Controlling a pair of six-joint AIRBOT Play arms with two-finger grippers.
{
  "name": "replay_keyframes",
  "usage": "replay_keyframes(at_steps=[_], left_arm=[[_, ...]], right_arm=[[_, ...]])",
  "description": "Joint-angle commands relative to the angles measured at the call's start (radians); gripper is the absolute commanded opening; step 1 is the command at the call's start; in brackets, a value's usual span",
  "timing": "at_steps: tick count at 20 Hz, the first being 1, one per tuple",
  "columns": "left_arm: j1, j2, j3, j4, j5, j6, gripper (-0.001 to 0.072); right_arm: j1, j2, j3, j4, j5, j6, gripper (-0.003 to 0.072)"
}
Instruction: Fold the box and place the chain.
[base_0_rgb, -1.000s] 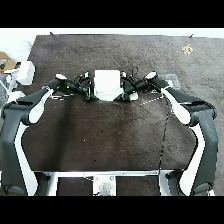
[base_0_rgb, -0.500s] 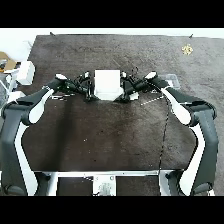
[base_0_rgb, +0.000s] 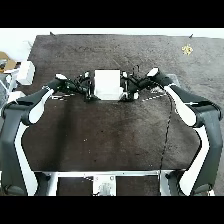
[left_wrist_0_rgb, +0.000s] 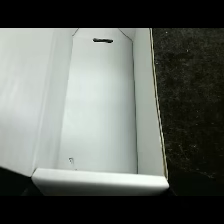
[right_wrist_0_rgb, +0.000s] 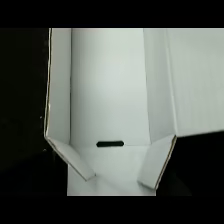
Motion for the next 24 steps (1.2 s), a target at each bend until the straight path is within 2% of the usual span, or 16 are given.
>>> replay_keyframes(at_steps=[1,5,8,9,10,11,12,13,14,15,18,24], left_arm=[[0.001,0.0,0.0,0.002,-0.004,0.001,0.0395],[0.0,0.0,0.0,0.002,-0.004,0.001,0.0395],[0.001,0.0,0.0,0.002,-0.003,0.001,0.0395],[0.0,0.0,0.0,0.002,-0.003,0.001,0.0395],[0.001,0.0,0.0,0.002,-0.004,0.001,0.0395],[0.0,0.0,0.0,0.002,-0.004,0.001,0.0395],[0.001,0.0,0.0,0.002,-0.004,0.001,0.0395],[0.0,0.0,0.0,0.002,-0.004,0.001,0.0395],[0.001,0.0,0.0,0.002,-0.004,0.001,0.0395],[0.0,0.0,0.0,0.002,-0.004,0.001,0.0395],[0.001,0.0,0.0,0.002,-0.004,0.001,0.0395],[0.0,0.0,0.0,0.002,-0.004,0.0,0.0395]], right_arm=[[-0.003,0.056,0.0,-0.157,0.002,0.117,0.0685],[-0.004,0.153,0.0,-0.324,0.018,0.259,0.0684],[-0.004,0.225,0.0,-0.28,0.056,0.296,0.0681],[-0.004,0.239,0.0,-0.212,0.062,0.296,0.0566],[-0.004,0.246,0.0,-0.122,0.066,0.295,0.0325],[-0.004,0.247,0.0,-0.032,0.061,0.294,0.0198],[-0.004,0.241,0.0,0.071,0.061,0.278,0.0135],[-0.003,0.229,0.0,0.16,0.053,0.251,0.0136],[-0.001,0.211,0.0,0.236,0.029,0.22,0.004],[0.002,0.19,0.0,0.286,-0.009,0.199,0.0003],[0.005,0.123,0.0,0.33,-0.135,0.171,0.0003],[0.004,0.052,0.0,0.336,-0.259,0.072,0.0003]])
